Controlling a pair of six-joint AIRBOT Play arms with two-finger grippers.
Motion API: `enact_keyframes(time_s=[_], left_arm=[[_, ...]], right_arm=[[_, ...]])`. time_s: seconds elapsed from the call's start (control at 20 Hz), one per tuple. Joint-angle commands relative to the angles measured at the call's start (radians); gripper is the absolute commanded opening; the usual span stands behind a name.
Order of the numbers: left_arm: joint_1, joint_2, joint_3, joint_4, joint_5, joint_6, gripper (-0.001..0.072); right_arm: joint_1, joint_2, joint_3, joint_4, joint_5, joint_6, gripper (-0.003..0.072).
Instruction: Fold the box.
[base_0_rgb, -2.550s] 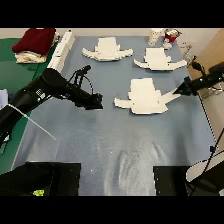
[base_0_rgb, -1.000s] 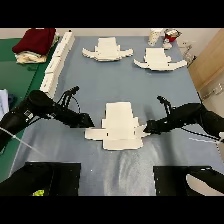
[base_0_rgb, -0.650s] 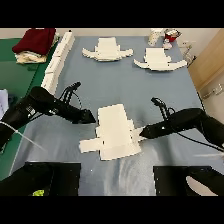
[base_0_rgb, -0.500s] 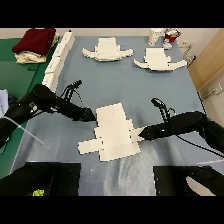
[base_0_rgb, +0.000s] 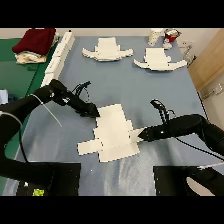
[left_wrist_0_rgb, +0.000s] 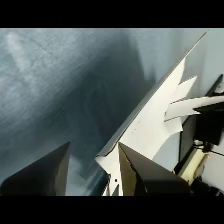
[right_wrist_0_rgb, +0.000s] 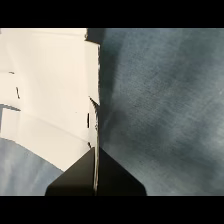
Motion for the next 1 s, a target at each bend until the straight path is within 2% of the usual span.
enact_keyframes(time_s=[0.0,0.25,0.3,0.35,0.55,0.85,0.9,0.95], left_arm=[[0.002,-0.114,0.058,-0.153,-0.152,0.156,0.0452],[-0.012,-0.158,0.064,-0.163,-0.292,0.192,0.0443],[-0.017,-0.158,0.065,-0.162,-0.291,0.206,0.0281],[-0.024,-0.158,0.065,-0.162,-0.285,0.221,0.0167],[-0.037,-0.158,0.065,-0.16,-0.233,0.229,0.0168],[-0.038,-0.158,0.065,-0.159,-0.229,0.249,0.0165],[-0.041,-0.158,0.065,-0.158,-0.229,0.257,0.0117],[-0.045,-0.158,0.065,-0.156,-0.233,0.281,0.0015]], right_arm=[[0.001,0.0,-0.001,-0.006,0.012,0.004,0.0003],[0.001,-0.001,-0.001,-0.007,0.045,0.004,0.0003],[0.001,-0.002,-0.001,-0.012,0.053,0.005,0.0003],[0.001,-0.007,-0.001,-0.012,0.062,0.012,0.0003],[0.001,-0.039,-0.001,-0.012,0.06,0.023,0.0003],[0.001,-0.055,-0.001,-0.011,0.061,0.023,0.0003],[0.001,-0.055,-0.001,-0.012,0.061,0.023,0.0003],[0.001,-0.055,-0.001,-0.011,0.061,0.023,0.0003]])
